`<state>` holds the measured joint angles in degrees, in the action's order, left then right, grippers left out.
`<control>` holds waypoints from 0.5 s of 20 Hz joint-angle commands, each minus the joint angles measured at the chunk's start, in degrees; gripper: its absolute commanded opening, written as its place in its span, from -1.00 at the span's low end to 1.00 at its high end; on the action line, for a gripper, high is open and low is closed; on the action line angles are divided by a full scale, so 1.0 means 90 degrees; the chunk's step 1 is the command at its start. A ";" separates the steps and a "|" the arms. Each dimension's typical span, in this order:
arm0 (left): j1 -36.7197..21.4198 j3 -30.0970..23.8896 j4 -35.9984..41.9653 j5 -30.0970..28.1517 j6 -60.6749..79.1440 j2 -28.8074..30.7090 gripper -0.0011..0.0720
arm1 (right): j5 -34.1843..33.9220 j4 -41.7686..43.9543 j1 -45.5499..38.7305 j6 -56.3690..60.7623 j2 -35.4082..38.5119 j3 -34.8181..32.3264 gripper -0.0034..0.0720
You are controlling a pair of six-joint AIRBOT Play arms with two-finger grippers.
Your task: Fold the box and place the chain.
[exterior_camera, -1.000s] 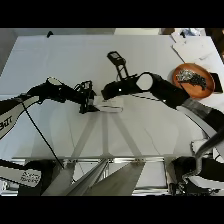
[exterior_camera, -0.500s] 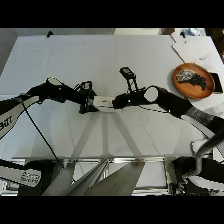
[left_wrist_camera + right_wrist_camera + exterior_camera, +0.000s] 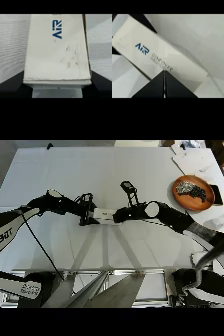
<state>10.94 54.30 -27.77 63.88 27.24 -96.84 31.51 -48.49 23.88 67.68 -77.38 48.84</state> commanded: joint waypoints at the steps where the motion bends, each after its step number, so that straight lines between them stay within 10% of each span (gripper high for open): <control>1: 0.0000 0.0000 -0.0012 -0.0024 0.0017 -0.0002 0.07 | -0.0413 0.0049 -0.0158 -0.0002 0.0457 0.0095 -0.89; 10: 0.0000 0.0000 -0.0012 -0.0024 0.0017 -0.0002 0.07 | 0.0061 -0.1438 -0.2021 0.0005 0.2028 0.0136 -0.89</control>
<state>10.92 54.33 -27.83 63.68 27.35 -96.84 29.85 -54.65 10.68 67.68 -62.22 49.98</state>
